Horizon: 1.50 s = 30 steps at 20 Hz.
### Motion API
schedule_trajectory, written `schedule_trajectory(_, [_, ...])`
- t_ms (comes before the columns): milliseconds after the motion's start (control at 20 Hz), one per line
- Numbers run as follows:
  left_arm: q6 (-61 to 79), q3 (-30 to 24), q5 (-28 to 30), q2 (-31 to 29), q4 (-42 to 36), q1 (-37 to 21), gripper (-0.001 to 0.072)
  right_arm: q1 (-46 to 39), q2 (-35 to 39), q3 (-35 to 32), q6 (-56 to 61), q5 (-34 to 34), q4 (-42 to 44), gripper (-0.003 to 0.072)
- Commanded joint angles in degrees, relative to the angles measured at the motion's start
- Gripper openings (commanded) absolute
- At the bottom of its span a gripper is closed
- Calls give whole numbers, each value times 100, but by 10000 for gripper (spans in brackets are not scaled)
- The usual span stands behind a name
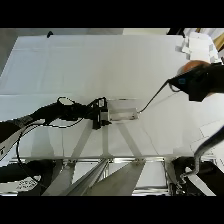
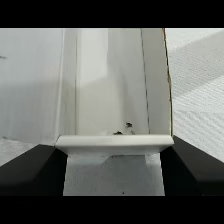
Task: Fold the box and place the chain.
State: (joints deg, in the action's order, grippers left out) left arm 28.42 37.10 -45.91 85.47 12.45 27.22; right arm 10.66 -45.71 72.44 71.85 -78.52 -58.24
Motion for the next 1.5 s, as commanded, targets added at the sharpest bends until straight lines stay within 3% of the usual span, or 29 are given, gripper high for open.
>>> schedule_trajectory(0, [0, 2, 2, 0, 0, 0, 137, 752, 11, -68, 175, 560, 7, 18])
schedule_trajectory(200, [0, 2, 2, 0, 0, 0, 137, 1189, 9, -68, 190, 966, 4, 18])
schedule_trajectory(550, [2, 2, 2, 0, 0, 0, 137, 1274, -162, -76, 295, 975, 28, 18])
schedule_trajectory(1000, [2, 2, 2, 0, 0, 0, 137, 1720, -822, -599, 264, 1665, 273, 18])
schedule_trajectory(1450, [0, 2, 0, 0, 0, 0, 137, 2050, -1360, -603, 267, 1462, -28, 18])
